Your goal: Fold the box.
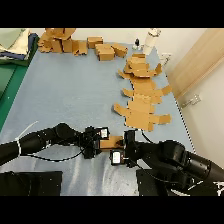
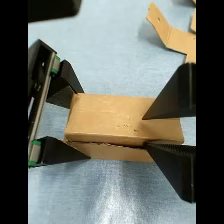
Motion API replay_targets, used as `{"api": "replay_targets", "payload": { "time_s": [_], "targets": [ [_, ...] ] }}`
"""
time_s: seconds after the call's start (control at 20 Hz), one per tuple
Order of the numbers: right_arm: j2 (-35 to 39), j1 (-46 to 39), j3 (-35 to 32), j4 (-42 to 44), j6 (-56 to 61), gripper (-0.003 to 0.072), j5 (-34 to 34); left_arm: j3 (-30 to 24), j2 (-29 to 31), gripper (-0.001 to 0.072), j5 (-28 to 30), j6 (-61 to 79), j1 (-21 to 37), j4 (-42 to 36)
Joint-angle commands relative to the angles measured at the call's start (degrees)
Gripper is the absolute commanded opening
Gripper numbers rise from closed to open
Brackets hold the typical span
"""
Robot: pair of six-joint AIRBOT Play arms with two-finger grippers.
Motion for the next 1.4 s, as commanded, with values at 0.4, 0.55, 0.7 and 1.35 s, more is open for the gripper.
{"api": "replay_targets", "payload": {
  "time_s": [0.4,0.55,0.7,1.35],
  "targets": [
    [0.1,0.0,0.1,1.2,0.5,0.0386,-0.3,0.0,0.0,0.0385,0.0,0.0,0.0,0.0],
    [2.1,0.0,0.2,2.0,0.5,0.0386,-0.5,0.0,0.0,0.0385,0.0,0.0,0.0,0.0],
    [6.4,0.0,2.5,2.3,3.1,0.0386,-5.7,0.0,0.0,0.0385,0.0,0.0,0.0,0.0],
    [11.3,0.7,-10.7,44.7,69.5,0.0001,8.4,0.0,0.0,0.0385,0.0,0.0,0.0,0.0]
  ]
}}
